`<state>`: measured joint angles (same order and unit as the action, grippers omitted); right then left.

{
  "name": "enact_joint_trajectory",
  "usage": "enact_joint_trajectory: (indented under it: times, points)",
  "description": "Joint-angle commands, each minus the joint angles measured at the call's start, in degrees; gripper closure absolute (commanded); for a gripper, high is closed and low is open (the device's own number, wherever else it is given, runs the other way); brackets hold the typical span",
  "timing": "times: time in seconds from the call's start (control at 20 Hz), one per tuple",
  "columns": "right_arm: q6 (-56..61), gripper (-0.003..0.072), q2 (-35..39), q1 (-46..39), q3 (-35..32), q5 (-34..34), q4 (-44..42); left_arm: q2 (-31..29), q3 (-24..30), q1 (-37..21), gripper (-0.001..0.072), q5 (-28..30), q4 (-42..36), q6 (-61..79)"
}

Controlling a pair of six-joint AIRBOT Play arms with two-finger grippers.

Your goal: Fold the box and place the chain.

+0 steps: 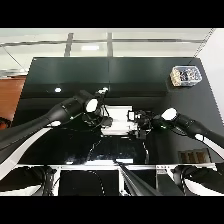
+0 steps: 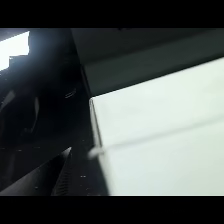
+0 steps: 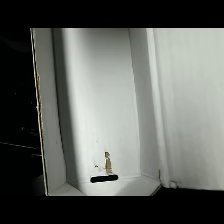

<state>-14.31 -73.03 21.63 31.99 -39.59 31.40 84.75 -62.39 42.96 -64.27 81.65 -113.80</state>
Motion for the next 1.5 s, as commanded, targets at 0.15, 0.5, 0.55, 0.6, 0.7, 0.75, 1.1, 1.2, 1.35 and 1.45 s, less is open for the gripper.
enact_joint_trajectory:
  times: [0.15, 0.5, 0.55, 0.6, 0.7, 0.75, 1.1, 1.2, 1.35, 1.45]
  points:
    - [0.0, 0.0552, -0.04, 0.04, 0.0, -0.02, 0.0, 1.75, -0.83, 1.75, 0.031, 0.81, 2.54, -9.03]
    - [0.0, 0.0552, -0.04, 0.04, 0.0, -0.04, 0.0, 2.4, -0.83, 1.88, 0.031, 0.96, 3.19, -11.69]
    - [0.0, 0.0552, -0.04, 0.04, 0.0, -0.04, 0.0, 2.4, -0.83, 1.9, 0.0311, 1.14, 3.19, -12.22]
    - [0.0, 0.0552, -0.04, 0.04, 0.0, -0.02, 0.0, 2.4, -0.83, 1.9, 0.0311, 1.22, 3.15, -13.0]
    - [0.0, 0.0552, -0.04, 0.04, 0.0, -0.02, 0.0, 2.4, -0.83, 1.9, 0.0313, 1.25, 3.17, -13.99]
    - [0.0, 0.0552, -0.04, 0.04, 0.0, -0.02, 0.0, 2.4, -0.83, 1.9, 0.033, 1.25, 3.17, -13.99]
    - [0.0, 0.0552, -0.04, 0.04, 0.0, -0.02, -0.02, 2.4, -0.9, 2.69, 0.0384, 2.19, 2.73, -14.01]
    - [0.0, 0.0552, -0.04, 0.04, 0.0, -0.02, -0.02, 2.4, -0.9, 3.23, 0.0454, 2.8, 2.75, -14.03]
    - [0.0, 0.0552, -0.04, 0.04, 0.0, -0.02, 0.0, 2.47, -0.9, 3.19, 0.0573, 2.14, 2.73, -14.03]
    - [0.0, 0.0552, -0.04, 0.04, 0.0, -0.02, 0.0, 2.51, -0.9, 3.21, 0.0686, 2.12, 2.69, -14.08]
